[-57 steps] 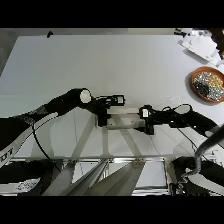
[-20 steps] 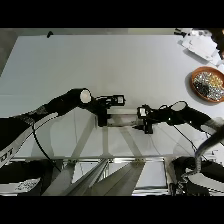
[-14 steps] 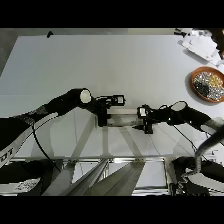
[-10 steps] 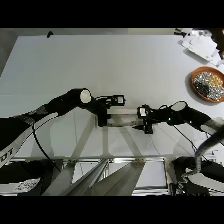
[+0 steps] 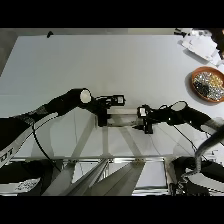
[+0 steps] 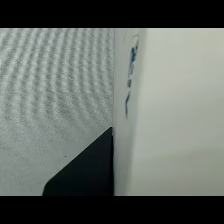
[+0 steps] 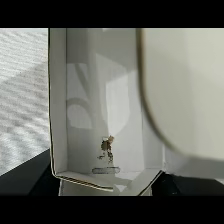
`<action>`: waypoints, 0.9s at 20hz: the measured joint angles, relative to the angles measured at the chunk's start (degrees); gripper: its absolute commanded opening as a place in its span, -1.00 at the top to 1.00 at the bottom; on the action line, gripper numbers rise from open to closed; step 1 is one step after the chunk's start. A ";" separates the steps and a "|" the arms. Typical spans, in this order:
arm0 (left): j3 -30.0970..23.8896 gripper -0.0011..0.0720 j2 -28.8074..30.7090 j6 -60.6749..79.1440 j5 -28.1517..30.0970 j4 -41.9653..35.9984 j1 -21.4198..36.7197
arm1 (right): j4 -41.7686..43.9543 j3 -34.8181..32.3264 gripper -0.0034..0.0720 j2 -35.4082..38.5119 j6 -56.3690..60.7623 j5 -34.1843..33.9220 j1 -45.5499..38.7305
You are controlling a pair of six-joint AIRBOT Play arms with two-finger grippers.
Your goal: Fold the box and place the chain.
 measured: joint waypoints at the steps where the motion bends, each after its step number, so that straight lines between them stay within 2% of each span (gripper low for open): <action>1: 0.00 0.94 0.00 0.00 0.00 0.02 0.00 | 0.00 0.00 -0.31 0.00 0.02 0.02 0.00; 2: 0.00 0.89 0.00 0.00 0.00 0.02 0.00 | 0.00 0.00 -0.31 0.00 0.02 0.02 0.00; 3: 0.00 0.65 0.00 -0.09 0.04 0.11 -0.02 | 0.00 0.00 -0.31 0.00 0.02 0.04 0.00; 5: -0.02 -0.08 0.00 -0.17 -0.66 0.55 0.00 | -0.09 0.00 -0.31 0.00 0.02 0.13 0.00; 6: -0.04 -0.32 0.11 -0.13 -1.62 0.31 0.00 | -0.09 0.00 -0.31 0.00 0.02 0.11 0.00; 7: -0.07 -0.44 0.26 0.02 -1.84 0.26 0.00 | -0.13 0.00 -0.31 0.00 -0.09 0.13 0.00; 12: -0.02 -0.49 2.82 -0.94 -1.64 2.93 0.09 | -0.04 -0.02 -0.31 0.00 0.00 0.11 0.00; 15: -0.02 -0.49 6.25 -5.16 -2.38 8.79 0.11 | -0.04 0.00 -0.31 0.00 0.00 0.11 0.00; 16: -0.02 -0.40 7.67 -7.04 -2.69 11.26 0.15 | -0.04 0.00 -0.31 0.00 0.00 0.11 0.00; 18: -0.02 0.64 11.15 -11.15 -4.42 15.65 0.48 | 0.04 0.00 -0.31 0.00 0.04 0.09 0.00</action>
